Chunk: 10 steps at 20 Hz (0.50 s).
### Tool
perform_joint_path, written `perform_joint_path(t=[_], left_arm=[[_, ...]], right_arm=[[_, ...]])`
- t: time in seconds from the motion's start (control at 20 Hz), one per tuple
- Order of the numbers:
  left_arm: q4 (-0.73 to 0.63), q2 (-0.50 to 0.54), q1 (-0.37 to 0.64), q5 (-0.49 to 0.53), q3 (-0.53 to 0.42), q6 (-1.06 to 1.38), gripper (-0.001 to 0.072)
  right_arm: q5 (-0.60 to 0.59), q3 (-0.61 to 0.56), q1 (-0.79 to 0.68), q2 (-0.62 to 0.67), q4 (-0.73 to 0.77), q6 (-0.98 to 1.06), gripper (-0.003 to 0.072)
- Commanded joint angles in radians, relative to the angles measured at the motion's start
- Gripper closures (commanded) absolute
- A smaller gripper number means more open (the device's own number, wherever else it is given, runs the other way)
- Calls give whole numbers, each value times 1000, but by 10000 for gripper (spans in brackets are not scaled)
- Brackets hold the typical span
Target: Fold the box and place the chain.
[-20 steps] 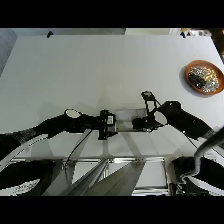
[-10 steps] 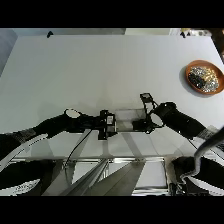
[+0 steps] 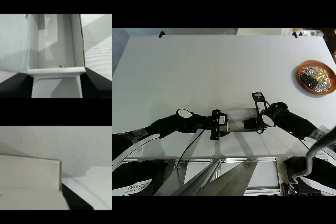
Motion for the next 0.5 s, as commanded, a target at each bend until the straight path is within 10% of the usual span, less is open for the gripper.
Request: perform_joint_path(t=[0.0, 0.35, 0.45], left_arm=[[1, 0, 1, -2, 0, 2, 575], [1, 0, 1, -2, 0, 2, 575], [1, 0, 1, -2, 0, 2, 575]], right_arm=[[0, 1, 0, 0, -19, 13, 655], [-2, 1, 3, 1, -22, 9, 669], [5, 1, 3, 10, -21, 6, 477]])
